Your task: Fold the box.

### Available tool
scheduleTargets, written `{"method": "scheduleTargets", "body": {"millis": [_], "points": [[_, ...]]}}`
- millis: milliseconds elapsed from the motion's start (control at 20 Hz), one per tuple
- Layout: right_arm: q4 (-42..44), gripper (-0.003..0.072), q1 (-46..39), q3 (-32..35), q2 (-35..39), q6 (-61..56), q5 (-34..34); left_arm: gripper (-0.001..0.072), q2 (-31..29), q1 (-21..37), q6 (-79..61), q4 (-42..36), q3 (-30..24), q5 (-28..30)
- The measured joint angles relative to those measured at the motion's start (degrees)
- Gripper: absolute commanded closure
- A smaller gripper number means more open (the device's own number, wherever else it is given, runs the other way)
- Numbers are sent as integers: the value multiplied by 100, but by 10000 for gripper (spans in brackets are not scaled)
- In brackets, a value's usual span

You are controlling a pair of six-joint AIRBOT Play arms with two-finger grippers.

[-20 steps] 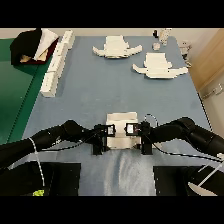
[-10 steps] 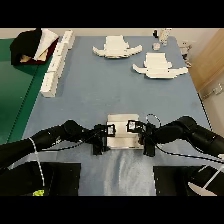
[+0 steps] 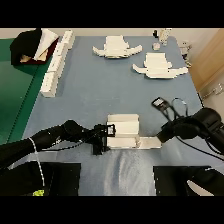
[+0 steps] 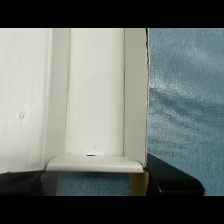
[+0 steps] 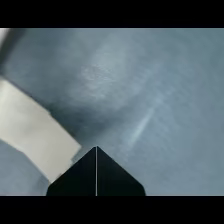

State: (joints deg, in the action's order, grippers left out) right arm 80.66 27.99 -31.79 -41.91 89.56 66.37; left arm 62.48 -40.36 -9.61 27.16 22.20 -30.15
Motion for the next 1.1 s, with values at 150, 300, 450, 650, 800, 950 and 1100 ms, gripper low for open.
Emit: {"method": "scheduleTargets", "body": {"millis": [150,300,450,650,800,950,1100], "points": [[297,686,-1244,13,-278,-616,101,250,0,0,0,0,2,0],[1478,686,-2398,118,-719,-195,85,250,0,0,0,2,0,0],[2778,686,-3001,361,-1113,586,33,250,0,0,0,2,0,2],[4022,687,-3265,728,-1300,1353,-20,250,0,0,-4,4,0,0],[4610,686,-3220,944,-1346,1703,39,250,0,0,0,0,0,0],[4955,686,-2929,1029,-1364,1873,2,250,0,0,0,0,0,0],[5200,686,-2577,1054,-1344,1939,-122,250,0,0,0,2,0,0]]}}
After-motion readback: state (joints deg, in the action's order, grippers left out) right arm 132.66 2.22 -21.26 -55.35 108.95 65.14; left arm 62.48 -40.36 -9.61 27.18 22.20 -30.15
